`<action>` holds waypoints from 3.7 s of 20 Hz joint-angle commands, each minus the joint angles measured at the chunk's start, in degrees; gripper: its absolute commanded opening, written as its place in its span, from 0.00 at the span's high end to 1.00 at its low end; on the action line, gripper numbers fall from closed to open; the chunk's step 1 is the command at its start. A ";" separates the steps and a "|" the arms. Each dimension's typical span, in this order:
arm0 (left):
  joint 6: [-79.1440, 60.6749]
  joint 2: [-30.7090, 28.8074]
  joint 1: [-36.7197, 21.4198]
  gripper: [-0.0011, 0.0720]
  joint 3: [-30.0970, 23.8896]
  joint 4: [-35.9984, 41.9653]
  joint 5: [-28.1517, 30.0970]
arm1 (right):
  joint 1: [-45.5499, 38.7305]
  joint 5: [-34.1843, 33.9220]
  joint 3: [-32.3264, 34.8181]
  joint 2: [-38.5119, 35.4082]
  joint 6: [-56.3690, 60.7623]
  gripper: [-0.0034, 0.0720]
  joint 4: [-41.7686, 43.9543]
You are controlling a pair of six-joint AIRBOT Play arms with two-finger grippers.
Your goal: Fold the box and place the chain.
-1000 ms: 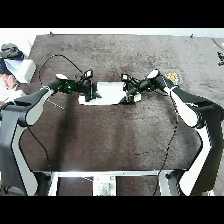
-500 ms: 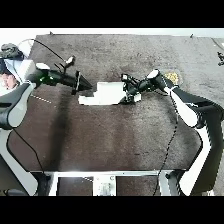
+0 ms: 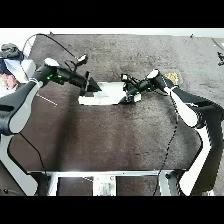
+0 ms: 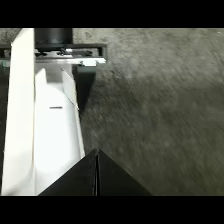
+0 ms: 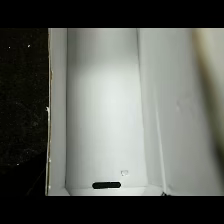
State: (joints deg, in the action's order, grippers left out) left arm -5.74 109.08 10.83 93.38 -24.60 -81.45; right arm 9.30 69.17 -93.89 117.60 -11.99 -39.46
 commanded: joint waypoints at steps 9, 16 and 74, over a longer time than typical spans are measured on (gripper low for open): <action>2.95 0.07 2.95 0.97 -2.58 -0.24 28.26 | 0.02 0.02 -0.02 0.04 0.00 0.34 0.02; 3.34 4.20 2.95 0.97 -3.15 -0.20 30.75 | 0.02 0.02 -0.02 0.04 0.00 0.34 0.02; -5.75 -3.15 6.27 0.91 -13.53 -16.63 27.04 | 0.02 0.02 -0.02 0.04 0.00 0.34 0.04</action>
State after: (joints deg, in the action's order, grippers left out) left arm -10.83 105.65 17.06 79.81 -42.89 -54.17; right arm 9.28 69.19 -93.89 117.60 -12.01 -39.48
